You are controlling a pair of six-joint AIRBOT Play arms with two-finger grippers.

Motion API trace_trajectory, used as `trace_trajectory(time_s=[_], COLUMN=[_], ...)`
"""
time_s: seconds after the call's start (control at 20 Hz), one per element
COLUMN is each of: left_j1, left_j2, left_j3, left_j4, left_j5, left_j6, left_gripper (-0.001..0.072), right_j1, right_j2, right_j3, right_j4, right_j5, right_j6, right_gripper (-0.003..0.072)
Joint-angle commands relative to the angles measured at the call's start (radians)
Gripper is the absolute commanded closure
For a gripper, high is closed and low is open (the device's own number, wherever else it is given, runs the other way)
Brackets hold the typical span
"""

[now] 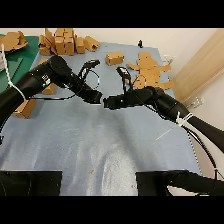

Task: Fold the box.

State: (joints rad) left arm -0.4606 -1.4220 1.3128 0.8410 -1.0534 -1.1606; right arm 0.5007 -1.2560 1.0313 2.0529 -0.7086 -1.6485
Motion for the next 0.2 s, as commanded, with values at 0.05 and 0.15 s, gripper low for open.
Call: trace_trajectory(time_s=[0.05,0.15], left_j1=[-0.003,-0.003], left_j2=[-0.005,-0.005], left_j3=[0.002,0.002], left_j4=[-0.009,-0.009], left_j5=[0.004,0.004], left_j6=[0.001,0.001], left_gripper=[0.0698,0.0697], right_j1=[-0.001,-0.001], right_j2=[-0.004,-0.004], right_j3=[0.004,0.004], right_j4=[0.000,0.000], right_j5=[-0.008,-0.008], right_j6=[-0.009,-0.009], right_gripper=[0.0684,0.0684])
